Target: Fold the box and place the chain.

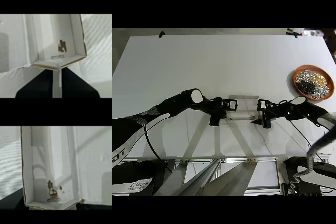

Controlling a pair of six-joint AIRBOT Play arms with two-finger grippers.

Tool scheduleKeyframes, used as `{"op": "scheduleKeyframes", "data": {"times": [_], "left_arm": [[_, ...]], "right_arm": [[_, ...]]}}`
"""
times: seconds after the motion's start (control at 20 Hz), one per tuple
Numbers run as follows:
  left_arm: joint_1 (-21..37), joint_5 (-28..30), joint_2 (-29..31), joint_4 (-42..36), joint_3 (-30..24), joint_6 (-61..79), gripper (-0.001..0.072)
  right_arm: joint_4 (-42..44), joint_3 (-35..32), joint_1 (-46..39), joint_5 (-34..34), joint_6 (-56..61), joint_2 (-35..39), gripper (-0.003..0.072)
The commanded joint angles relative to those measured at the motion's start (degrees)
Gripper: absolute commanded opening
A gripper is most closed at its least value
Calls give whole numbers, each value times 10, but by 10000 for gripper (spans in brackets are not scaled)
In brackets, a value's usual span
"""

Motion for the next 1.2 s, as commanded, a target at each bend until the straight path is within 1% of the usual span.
{"op": "scheduleKeyframes", "data": {"times": [0.0,0.1,0.4,0.45,0.5,0.55,0.7,0.8,0.85,0.9,1.05,1.1,1.15], "left_arm": [[-7,30,0,-8,0,0,110],[-12,32,-1,-28,0,1,110],[-31,45,-3,-46,0,1,113],[-33,49,-3,-47,0,1,144],[-33,50,-5,-49,0,1,252],[-34,51,-9,-53,0,1,288],[-37,52,-21,-53,0,1,301],[-41,56,-27,-56,0,1,501],[-42,61,-30,-58,0,1,582],[-44,64,-33,-60,0,1,591],[-47,77,-35,-68,0,1,588],[-47,82,-34,-68,0,-2,535],[-46,81,-32,-67,0,-9,398]], "right_arm": [[0,0,0,0,0,0,317],[0,0,0,0,0,0,317],[0,0,0,0,0,1,317],[0,0,0,0,0,1,317],[0,0,0,0,0,1,317],[0,0,0,0,0,1,317],[0,0,0,0,0,1,317],[0,0,0,0,0,1,317],[0,0,0,0,0,0,317],[0,0,0,0,0,1,317],[0,0,0,0,0,1,317],[0,0,0,0,0,1,317],[0,0,0,0,0,1,317]]}}
